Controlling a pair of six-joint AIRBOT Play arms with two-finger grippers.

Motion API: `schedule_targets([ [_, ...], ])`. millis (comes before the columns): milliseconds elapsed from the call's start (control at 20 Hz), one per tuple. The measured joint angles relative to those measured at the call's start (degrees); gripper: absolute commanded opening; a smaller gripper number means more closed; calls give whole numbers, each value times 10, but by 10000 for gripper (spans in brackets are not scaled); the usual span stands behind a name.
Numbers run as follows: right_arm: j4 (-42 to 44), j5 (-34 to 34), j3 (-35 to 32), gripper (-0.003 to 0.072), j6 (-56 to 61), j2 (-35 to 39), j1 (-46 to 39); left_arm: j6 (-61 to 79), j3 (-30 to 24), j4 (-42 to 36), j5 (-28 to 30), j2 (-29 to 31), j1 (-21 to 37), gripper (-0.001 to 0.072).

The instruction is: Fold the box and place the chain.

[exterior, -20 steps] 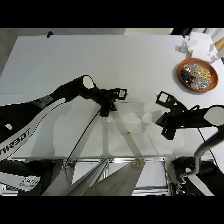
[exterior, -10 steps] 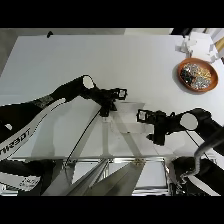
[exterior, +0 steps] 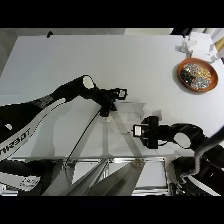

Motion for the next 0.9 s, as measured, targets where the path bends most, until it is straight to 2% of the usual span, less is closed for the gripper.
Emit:
schedule_targets([
  [150,0,-44,-21,693,-3,6,8,0,0,0,0,0,0,15],
  [350,2,-87,-26,693,-5,8,-21,0,0,0,0,0,0,15],
  [700,12,-103,9,693,-16,7,-73,0,0,0,2,0,0,15],
  [900,63,-88,23,694,-87,-13,-110,0,0,0,2,0,0,15],
])
